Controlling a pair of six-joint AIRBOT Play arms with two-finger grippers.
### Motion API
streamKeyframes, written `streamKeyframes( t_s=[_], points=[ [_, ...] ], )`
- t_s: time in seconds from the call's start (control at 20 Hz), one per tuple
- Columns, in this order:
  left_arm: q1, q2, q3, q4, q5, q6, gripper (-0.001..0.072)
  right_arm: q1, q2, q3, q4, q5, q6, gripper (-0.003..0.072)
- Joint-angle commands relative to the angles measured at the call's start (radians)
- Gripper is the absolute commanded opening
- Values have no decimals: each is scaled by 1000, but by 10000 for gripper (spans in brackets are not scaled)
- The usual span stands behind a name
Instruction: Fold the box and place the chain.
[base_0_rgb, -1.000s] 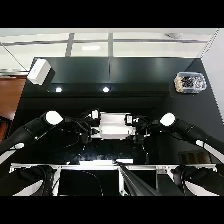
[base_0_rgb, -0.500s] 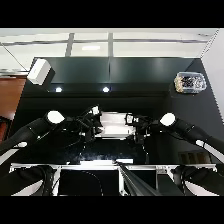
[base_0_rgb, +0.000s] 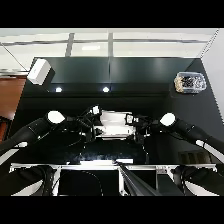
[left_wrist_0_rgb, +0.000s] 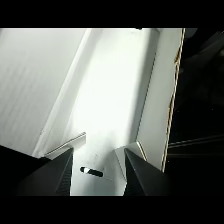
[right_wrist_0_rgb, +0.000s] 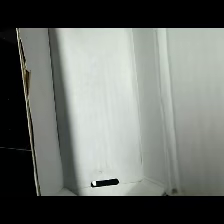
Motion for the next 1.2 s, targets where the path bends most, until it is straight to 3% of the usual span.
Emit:
streamKeyframes(
  t_s=[0.0, 0.05, 0.15, 0.2, 0.3, 0.4, 0.6, 0.8, 0.9, 1.05, 1.15],
  points=[
    [-8, 0, 0, 14, 0, 1, 398, 1, -1, -1, 0, 0, 0, 233],
    [-16, 0, 0, 27, 0, 0, 335, 1, -1, -1, 0, 0, 0, 233],
    [-36, 0, 0, 27, 5, 1, 477, 1, -1, -1, 0, 0, 0, 233],
    [-42, 0, 0, 32, 14, 0, 460, 1, -1, -1, 0, 0, 0, 233],
    [-39, 1, 0, 44, 24, -6, 170, 1, -1, -1, 0, 0, 0, 233],
    [-8, 18, 0, 54, 6, -50, 27, 1, -1, -1, 0, 0, 0, 233],
    [161, 155, 0, 199, -76, -327, 26, 1, -1, -1, 0, 0, 0, 233],
    [444, 269, 0, 392, -243, -706, 26, 1, -1, -1, 0, 0, 0, 233],
    [573, 265, -5, 430, -314, -800, 26, 1, -1, -1, 0, 0, 0, 233],
    [701, 227, -51, 404, -332, -1220, 27, 1, -1, -1, 0, 0, 0, 233],
    [722, 153, -69, 299, -414, -1175, 28, 1, -1, -1, 0, 0, 0, 233]
  ],
)
